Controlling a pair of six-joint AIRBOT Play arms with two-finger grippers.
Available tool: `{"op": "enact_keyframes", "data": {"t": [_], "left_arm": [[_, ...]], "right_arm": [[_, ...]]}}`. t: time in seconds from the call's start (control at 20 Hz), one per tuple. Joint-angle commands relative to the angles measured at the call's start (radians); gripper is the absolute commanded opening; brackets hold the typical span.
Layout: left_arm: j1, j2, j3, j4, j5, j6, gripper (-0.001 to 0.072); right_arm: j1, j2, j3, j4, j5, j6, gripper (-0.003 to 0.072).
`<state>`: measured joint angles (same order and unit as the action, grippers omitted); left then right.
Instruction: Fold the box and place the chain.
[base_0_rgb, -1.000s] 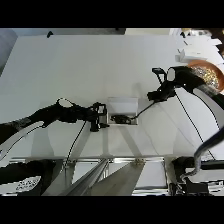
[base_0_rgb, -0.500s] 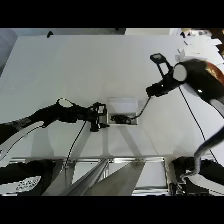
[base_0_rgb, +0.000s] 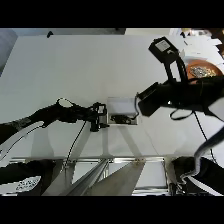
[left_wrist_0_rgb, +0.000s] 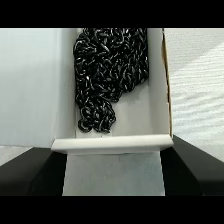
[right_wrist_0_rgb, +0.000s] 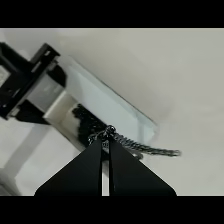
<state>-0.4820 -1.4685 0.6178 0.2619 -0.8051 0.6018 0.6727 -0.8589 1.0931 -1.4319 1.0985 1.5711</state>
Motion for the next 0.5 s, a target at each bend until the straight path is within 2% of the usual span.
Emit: {"op": "enact_keyframes", "data": {"t": [0.0, 0.2, 0.45], "left_arm": [[0.0, 0.001, 0.0, 0.0, 0.0, 0.0, 0.0225], [0.0, 0.001, 0.0, 0.0, 0.0, 0.0, 0.0225], [0.0, 0.001, 0.0, 0.0, 0.0, 0.0, 0.0225]], "right_arm": [[0.102, 0.025, 0.001, 0.034, -0.076, 0.003, 0.0015], [0.116, -0.023, 0.001, 0.033, -0.152, 0.003, 0.0015], [0.116, -0.153, 0.001, 0.035, -0.148, -0.001, 0.0015]]}}
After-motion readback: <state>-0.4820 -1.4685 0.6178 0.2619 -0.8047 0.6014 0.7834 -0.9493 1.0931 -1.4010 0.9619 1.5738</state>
